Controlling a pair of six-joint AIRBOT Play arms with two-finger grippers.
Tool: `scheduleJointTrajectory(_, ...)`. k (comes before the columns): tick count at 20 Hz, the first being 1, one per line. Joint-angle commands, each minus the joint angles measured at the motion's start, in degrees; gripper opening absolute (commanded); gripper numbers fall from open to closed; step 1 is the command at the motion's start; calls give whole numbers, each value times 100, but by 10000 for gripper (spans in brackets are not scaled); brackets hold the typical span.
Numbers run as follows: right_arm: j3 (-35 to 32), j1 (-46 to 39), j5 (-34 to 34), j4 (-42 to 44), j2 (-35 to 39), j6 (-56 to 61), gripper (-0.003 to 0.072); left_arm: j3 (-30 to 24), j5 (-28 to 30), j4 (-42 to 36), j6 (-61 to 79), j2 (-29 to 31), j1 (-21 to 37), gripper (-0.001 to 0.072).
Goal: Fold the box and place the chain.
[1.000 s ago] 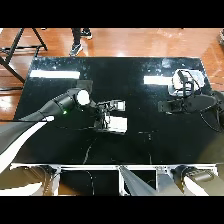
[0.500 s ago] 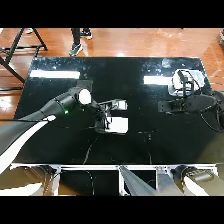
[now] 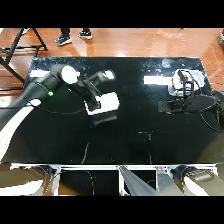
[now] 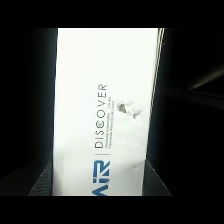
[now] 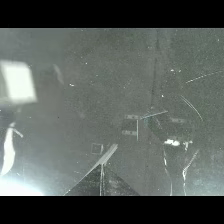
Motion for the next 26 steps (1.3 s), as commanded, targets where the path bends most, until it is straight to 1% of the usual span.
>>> scheduleJointTrajectory(1, 7, -2, 2, 2, -2, 2, 15, 271, 98, 286, -1488, 142, 1029, 21)
scheduleJointTrajectory(3, 7, -2, 4, 2, -2, 2, 15, 382, 455, 289, -2450, 199, 1775, 20)
scheduleJointTrajectory(5, 7, -2, 11, 2, -2, 2, 15, 479, 929, 293, -3449, 195, 2426, 19)
scheduleJointTrajectory(7, 7, -2, 15, 9, -2, 4, 15, 535, 1325, 474, -3818, 173, 2929, 19)
scheduleJointTrajectory(9, 7, -2, 31, 24, -2, 4, 15, 713, 1425, 901, -4343, 15, 3285, 18)
scheduleJointTrajectory(11, 7, -2, 42, 72, -2, 4, 15, 1091, 1180, 1434, -4784, -295, 3499, 18)
scheduleJointTrajectory(14, 7, 0, 39, 155, -2, 4, 15, 1932, 595, 1993, -4979, -905, 3615, 18)
scheduleJointTrajectory(17, 7, -2, 39, 153, -2, 4, 15, 2999, -92, 2131, -4881, -1587, 3639, 18)
scheduleJointTrajectory(20, 7, 0, 35, 153, -2, 2, 15, 4286, -994, 2017, -4450, -2385, 3727, 20)
scheduleJointTrajectory(21, 7, 0, 35, 153, -2, 2, 15, 4640, -1248, 1952, -4304, -2625, 3762, 20)
scheduleJointTrajectory(22, 7, 0, 37, 153, -2, 2, 15, 4760, -1338, 1961, -4269, -2752, 3792, 20)
scheduleJointTrajectory(26, 7, 0, 37, 153, -2, 2, 15, 4264, -1115, 1956, -3891, -2800, 3987, 21)
